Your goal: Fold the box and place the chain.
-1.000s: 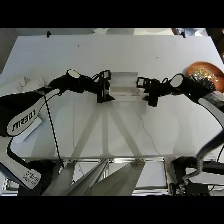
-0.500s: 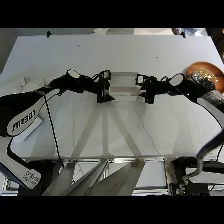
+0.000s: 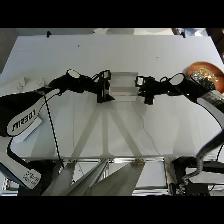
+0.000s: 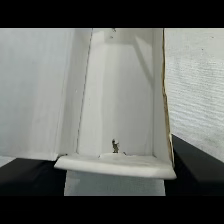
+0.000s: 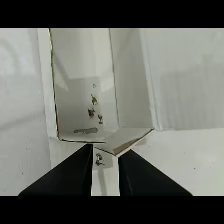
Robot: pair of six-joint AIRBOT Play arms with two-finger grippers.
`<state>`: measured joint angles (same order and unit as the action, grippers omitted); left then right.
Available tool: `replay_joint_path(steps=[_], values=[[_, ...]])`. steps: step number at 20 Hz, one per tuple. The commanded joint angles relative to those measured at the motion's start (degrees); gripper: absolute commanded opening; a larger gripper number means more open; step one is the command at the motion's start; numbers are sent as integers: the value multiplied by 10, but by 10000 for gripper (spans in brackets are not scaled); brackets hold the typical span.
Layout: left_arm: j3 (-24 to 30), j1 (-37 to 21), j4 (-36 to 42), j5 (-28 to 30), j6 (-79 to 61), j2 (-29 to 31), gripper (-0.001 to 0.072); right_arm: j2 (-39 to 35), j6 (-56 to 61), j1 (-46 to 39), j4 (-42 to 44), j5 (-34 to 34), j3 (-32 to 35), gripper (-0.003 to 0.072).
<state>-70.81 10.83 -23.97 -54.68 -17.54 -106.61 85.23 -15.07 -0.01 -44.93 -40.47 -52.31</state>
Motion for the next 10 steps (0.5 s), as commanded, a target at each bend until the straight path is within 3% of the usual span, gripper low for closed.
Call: replay_joint_path(steps=[1, 10], values=[[0, 0, 0, 0, 0, 0, 281, 0, -12, 1, 34, -6, 0, 150], [0, 0, 0, 0, 0, 0, 281, 5, -50, 7, 101, -5, 0, 156]])
